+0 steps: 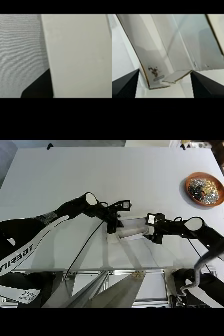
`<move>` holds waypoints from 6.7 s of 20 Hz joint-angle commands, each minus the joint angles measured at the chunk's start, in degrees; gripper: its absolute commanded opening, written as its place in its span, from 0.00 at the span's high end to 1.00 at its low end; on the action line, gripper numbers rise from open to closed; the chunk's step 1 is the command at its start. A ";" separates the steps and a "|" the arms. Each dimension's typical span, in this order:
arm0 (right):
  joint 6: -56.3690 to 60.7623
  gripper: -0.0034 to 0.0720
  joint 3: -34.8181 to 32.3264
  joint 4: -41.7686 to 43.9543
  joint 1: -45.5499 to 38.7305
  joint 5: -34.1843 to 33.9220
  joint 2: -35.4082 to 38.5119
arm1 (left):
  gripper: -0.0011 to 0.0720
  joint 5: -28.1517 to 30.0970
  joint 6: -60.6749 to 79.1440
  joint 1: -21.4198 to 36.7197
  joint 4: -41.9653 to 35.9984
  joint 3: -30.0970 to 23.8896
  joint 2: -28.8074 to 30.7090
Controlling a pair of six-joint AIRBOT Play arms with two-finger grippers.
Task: Fold the box and place the chain.
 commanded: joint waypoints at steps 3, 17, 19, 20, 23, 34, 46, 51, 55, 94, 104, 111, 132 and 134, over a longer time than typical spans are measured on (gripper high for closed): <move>-5.09 0.03 0.83 3.39 -1.22 5.97 -4.04 | 0.97 -0.02 -0.02 -0.04 -0.04 -0.04 -0.04; -6.69 0.07 1.05 -0.26 -1.11 9.42 -5.29 | 0.97 -0.02 -0.02 -0.04 -0.02 -0.04 -0.04; -6.91 0.07 1.33 -0.20 -1.11 9.55 -5.29 | 0.97 0.00 -0.02 -0.04 -0.04 -0.04 -0.04; -6.99 0.07 1.38 0.33 -1.09 9.53 -5.29 | 0.97 0.00 -0.02 -0.04 -0.04 -0.04 -0.04; -8.26 0.07 1.38 2.80 -1.09 9.14 -5.42 | 0.97 0.00 -0.02 -0.04 -0.07 -0.04 -0.04; -11.32 0.27 1.38 2.34 -1.05 7.06 -9.99 | 0.97 0.00 -0.02 -0.04 -0.07 -0.04 -0.04; -11.21 0.54 1.38 2.45 -1.05 6.49 -9.90 | 0.97 0.00 -0.02 -0.04 -0.07 -0.04 -0.04; -11.21 0.54 1.38 2.29 -1.05 6.56 -9.90 | 0.97 0.00 -0.02 -0.04 -0.07 -0.04 -0.04; -11.21 0.54 1.38 2.29 -1.05 6.54 -9.90 | 0.97 0.00 -0.02 -0.04 -0.07 -0.04 -0.04; -11.21 0.54 1.38 2.32 -1.05 6.54 -9.90 | 0.98 1.62 -19.26 -1.77 5.35 -0.11 15.34; -11.21 0.54 1.38 2.29 -1.05 6.54 -9.90 | 0.98 12.96 -32.61 -1.70 5.11 -0.13 6.08; -11.19 0.54 1.38 2.29 -1.05 6.51 -9.90 | 0.98 2.21 -45.27 -1.64 24.06 -0.11 14.71; -11.21 0.54 1.38 2.29 -1.05 6.51 -9.90 | 0.98 -0.50 -21.55 -0.74 20.50 -7.37 19.23; -11.21 0.54 1.38 2.32 -1.05 6.54 -9.90 | 0.98 0.00 -21.38 -0.35 20.46 -9.79 19.15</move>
